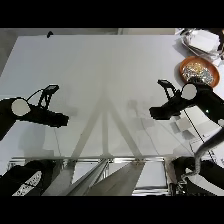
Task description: Fold the box and place the chain.
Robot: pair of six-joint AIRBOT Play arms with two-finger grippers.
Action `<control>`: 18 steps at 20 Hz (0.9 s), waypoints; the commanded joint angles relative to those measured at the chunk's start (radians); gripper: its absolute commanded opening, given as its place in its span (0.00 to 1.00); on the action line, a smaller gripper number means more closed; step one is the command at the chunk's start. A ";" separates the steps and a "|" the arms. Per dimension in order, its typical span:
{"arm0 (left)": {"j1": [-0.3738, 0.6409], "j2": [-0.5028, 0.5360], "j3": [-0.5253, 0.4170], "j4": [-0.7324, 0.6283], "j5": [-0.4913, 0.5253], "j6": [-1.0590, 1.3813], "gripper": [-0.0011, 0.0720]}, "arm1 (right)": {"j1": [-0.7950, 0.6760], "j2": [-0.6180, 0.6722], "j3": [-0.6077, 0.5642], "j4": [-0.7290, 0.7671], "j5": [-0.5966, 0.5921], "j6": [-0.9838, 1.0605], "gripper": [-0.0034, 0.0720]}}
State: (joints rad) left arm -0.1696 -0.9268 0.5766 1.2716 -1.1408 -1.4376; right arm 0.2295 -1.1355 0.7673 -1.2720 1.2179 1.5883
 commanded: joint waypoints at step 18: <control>0.000 0.000 -0.001 0.000 0.000 0.000 0.03 | -0.581 0.001 0.292 -0.439 0.035 -0.266 0.07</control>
State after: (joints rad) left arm -0.1696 -0.9268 0.5766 1.2716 -1.1408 -1.4376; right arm -0.1532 -1.1355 1.0065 -1.5585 1.2919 1.4036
